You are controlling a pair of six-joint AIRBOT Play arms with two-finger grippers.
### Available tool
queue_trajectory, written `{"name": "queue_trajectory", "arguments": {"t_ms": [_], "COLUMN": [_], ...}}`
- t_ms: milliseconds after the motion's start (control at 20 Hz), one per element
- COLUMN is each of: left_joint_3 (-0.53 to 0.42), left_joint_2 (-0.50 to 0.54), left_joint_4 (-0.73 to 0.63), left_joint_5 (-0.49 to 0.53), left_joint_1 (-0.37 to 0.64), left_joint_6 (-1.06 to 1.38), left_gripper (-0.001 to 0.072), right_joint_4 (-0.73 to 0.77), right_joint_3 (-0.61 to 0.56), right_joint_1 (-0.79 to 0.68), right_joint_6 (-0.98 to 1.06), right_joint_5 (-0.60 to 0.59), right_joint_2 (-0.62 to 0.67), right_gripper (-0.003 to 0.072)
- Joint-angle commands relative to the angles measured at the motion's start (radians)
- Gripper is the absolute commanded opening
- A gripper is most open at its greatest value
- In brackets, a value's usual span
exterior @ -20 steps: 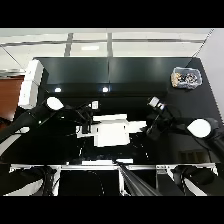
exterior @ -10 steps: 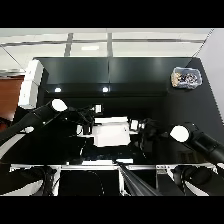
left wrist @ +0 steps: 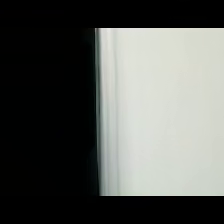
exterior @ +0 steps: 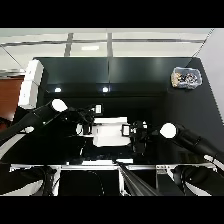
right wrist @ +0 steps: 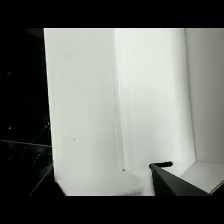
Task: Fold the box and place the chain.
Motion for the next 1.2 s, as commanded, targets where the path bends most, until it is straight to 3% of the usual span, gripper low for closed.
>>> {"name": "queue_trajectory", "arguments": {"t_ms": [0,350,500,750,900,1150], "left_joint_3": [0.0,0.0,0.0,0.0,0.0,0.0], "left_joint_2": [0.0,0.0,0.0,0.0,-0.001,-0.001], "left_joint_4": [0.0,0.0,0.0,0.0,0.001,0.001], "left_joint_5": [-0.003,-0.007,-0.007,-0.012,-0.033,-0.032], "left_joint_1": [-0.001,-0.001,-0.001,-0.001,-0.001,-0.001], "left_joint_6": [0.0,-0.001,-0.001,-0.004,-0.005,-0.005], "left_gripper": [0.0031,0.0031,0.0031,0.0031,0.0032,0.0031], "right_joint_4": [0.019,0.022,0.047,0.249,0.216,0.213], "right_joint_3": [0.051,0.108,0.108,0.108,0.102,0.101], "right_joint_1": [-0.005,-0.168,-0.171,-0.171,-0.17,-0.17], "right_joint_6": [-0.023,-0.1,-0.137,-0.405,-0.405,-0.405], "right_joint_5": [-0.046,0.041,0.045,0.108,0.149,0.105], "right_joint_2": [0.006,0.003,-0.016,-0.101,-0.147,-0.187], "right_gripper": [0.0689,0.0688,0.0688,0.0688,0.0688,0.0688]}}
